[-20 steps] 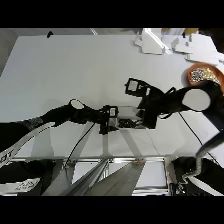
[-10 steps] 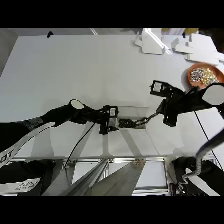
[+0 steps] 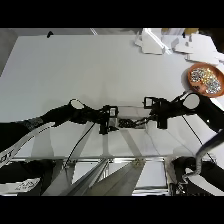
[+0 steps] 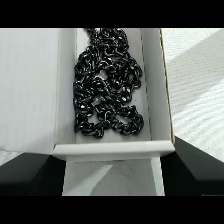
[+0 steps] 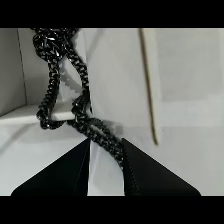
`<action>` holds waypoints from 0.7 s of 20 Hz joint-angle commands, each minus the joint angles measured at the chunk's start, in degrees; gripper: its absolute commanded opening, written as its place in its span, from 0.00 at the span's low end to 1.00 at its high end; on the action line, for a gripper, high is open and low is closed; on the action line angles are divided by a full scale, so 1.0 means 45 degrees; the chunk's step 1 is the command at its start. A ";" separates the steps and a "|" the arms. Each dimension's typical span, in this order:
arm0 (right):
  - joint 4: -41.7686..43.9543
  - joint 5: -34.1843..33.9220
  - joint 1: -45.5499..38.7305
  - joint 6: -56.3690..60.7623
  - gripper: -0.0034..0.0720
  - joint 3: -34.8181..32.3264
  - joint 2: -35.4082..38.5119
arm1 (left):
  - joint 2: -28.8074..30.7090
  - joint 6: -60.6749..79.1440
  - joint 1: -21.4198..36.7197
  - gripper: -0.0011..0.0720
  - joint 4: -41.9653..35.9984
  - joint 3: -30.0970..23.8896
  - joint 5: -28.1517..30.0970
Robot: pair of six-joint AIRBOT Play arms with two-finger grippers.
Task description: Fold the box and place the chain.
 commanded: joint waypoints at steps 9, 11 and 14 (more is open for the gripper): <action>0.0937 -0.0442 -0.0010 -0.1821 0.22 -0.0092 -0.1443 | 0.0010 0.0005 0.0005 0.20 0.0000 0.0010 0.0000; 0.1151 -0.0311 -0.0010 -0.1481 0.14 -0.0092 -0.1438 | 0.0010 0.0005 0.0005 0.20 0.0000 0.0010 0.0000; 0.0923 0.0117 -0.0010 -0.0393 0.06 -0.0092 -0.1268 | 0.0010 0.0005 0.0005 0.20 0.0000 0.0010 0.0000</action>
